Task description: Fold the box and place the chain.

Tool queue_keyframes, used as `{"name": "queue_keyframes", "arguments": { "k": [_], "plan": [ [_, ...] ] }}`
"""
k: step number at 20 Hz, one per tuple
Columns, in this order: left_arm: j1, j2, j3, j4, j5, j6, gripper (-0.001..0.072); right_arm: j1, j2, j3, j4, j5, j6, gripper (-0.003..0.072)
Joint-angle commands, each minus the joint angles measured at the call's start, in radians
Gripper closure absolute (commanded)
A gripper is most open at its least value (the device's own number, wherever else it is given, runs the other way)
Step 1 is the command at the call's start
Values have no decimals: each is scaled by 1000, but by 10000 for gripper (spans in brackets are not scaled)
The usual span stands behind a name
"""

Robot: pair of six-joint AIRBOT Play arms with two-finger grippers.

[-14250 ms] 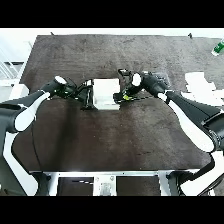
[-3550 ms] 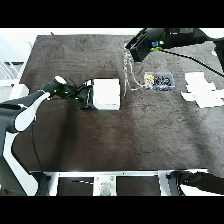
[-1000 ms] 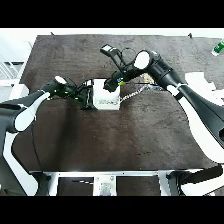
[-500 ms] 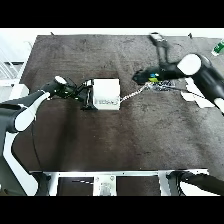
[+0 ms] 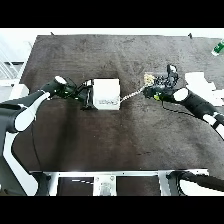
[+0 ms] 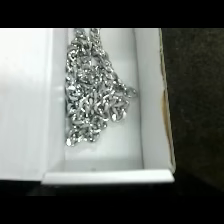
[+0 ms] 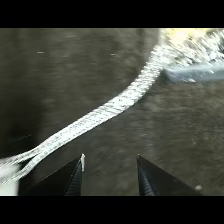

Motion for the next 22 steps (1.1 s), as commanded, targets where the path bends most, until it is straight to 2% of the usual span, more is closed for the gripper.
{"name": "queue_keyframes", "arguments": {
  "k": [1, 4, 6, 9, 13, 14, 17, 22],
  "plan": [
    [0, 1, 1, 0, 0, 0, 222, -5, -106, 1, 50, -124, 10, 293],
    [0, 1, 1, 0, 0, 0, 222, -5, -188, 80, 62, -132, 9, 295],
    [0, 1, 1, 0, 0, 0, 222, -5, -241, 148, 64, -131, 9, 335],
    [0, 1, 1, 0, 0, 0, 222, -4, -308, 232, 93, -130, 9, 339],
    [0, 1, 1, 0, 0, 0, 222, -4, -338, 250, 119, -130, 9, 575],
    [0, 1, 1, 0, 0, 0, 222, -5, -337, 250, 119, -131, 8, 656],
    [0, 0, 1, 0, 0, 0, 222, -4, -335, 250, 119, -127, 9, 674],
    [0, 1, 1, 0, 0, 0, 221, 25, -246, 250, 117, -17, -29, 675]
  ]
}}
